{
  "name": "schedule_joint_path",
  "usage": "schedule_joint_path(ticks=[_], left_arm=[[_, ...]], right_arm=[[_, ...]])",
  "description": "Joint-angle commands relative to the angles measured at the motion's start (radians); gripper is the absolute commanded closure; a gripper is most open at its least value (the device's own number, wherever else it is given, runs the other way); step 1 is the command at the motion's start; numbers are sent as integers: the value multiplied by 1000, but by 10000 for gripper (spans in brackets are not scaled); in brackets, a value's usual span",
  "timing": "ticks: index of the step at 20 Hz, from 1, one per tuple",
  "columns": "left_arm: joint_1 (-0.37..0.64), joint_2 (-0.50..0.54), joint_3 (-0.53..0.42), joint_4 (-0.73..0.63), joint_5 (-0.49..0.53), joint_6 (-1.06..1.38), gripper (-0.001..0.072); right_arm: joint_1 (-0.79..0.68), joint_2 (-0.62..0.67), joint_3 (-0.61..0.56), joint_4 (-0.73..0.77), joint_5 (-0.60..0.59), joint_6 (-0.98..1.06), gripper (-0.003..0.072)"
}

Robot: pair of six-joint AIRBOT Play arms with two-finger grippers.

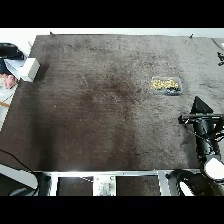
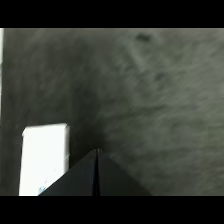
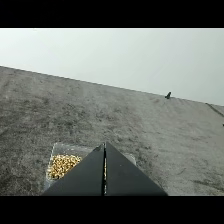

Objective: Fold the box and place the chain.

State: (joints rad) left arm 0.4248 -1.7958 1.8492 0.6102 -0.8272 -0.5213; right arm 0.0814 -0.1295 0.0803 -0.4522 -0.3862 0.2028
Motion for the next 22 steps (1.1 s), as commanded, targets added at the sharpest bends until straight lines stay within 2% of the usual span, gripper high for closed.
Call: schedule_joint_path(ticks=[1,2,4,6,7,8,10,13,14,15,17,20,22], left_arm=[[-5,146,-88,-238,-15,196,705],[-14,204,-153,-245,29,237,705],[-51,347,-344,-254,183,341,705],[-102,516,-594,-362,368,497,705],[-122,591,-713,-484,428,583,705],[-134,666,-833,-633,437,703,705],[-161,834,-1081,-935,433,1053,705],[-190,1070,-1380,-1326,427,1421,705],[-191,1138,-1448,-1416,445,1484,705],[-191,1207,-1510,-1449,483,1496,705],[-191,1319,-1598,-1449,588,1497,705],[-191,1423,-1658,-1457,612,1494,705],[-191,1441,-1658,-1456,613,1496,704]], right_arm=[[0,0,-1,0,0,0,704],[0,0,-1,0,0,0,703],[0,0,-1,0,0,0,703],[0,0,-1,0,0,0,703],[0,0,-1,0,0,0,704],[0,0,-1,0,0,0,703],[0,0,-1,0,0,0,703],[0,0,-1,0,0,0,704],[0,0,-1,0,0,0,704],[0,0,-1,0,0,0,704],[0,0,-1,0,-3,0,704],[0,0,-1,0,-3,0,703],[0,0,-1,0,-3,0,703]])
